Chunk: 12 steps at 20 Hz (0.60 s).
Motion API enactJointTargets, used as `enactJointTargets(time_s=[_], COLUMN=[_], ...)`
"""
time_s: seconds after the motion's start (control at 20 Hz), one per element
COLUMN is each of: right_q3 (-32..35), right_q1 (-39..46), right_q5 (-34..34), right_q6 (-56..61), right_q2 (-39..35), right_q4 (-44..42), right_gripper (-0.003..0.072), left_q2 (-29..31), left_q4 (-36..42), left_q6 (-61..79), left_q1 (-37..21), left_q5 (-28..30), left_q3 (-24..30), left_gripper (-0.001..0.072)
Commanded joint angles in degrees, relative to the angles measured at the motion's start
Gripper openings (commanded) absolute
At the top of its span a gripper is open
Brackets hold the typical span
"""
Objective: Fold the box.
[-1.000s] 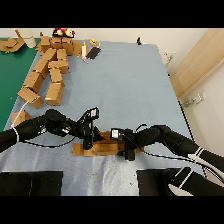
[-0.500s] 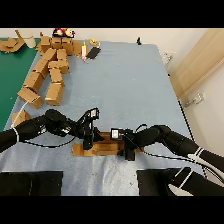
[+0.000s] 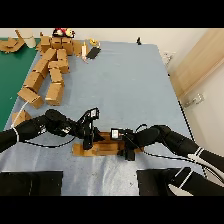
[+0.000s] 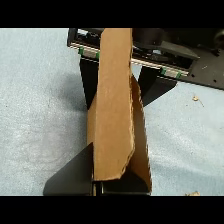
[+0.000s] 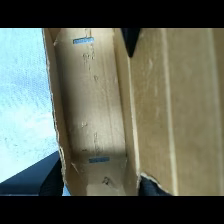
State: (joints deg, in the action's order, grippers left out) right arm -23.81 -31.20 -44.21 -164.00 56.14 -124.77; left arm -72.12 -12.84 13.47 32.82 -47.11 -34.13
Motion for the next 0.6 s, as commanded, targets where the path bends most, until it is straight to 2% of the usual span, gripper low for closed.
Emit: enactJointTargets(time_s=[0.0,0.2,0.4,0.45,0.5,0.55], right_q3=[-0.02,-0.02,-0.02,-0.02,-0.02,-0.02], right_q1=[0.04,0.04,0.04,0.04,0.04,0.04], right_q5=[-0.04,-0.02,-0.02,-0.02,-0.04,-0.04], right_q6=[0.02,0.02,0.02,0.02,0.02,0.02], right_q2=[-0.04,-0.04,-0.04,-0.02,-0.02,-0.04], right_q4=[0.0,0.0,0.0,0.0,0.0,0.0], right_gripper=[0.0474,0.0474,0.0474,0.0474,0.0474,0.0474], left_q2=[-0.04,-0.04,-0.02,-0.02,-0.02,0.0], left_q4=[1.7,2.93,2.36,2.34,2.58,2.54], left_q6=[0.15,-0.17,-7.28,-7.5,-7.61,-9.62], left_q1=[0.07,0.02,-0.04,-0.04,-0.04,-0.04], left_q5=[0.52,1.07,2.01,2.05,2.29,3.08], left_q3=[0.02,-0.02,-0.02,-0.02,-0.04,-0.07], left_gripper=[0.0011,0.0011,0.0012,0.009,0.0412,0.0513])
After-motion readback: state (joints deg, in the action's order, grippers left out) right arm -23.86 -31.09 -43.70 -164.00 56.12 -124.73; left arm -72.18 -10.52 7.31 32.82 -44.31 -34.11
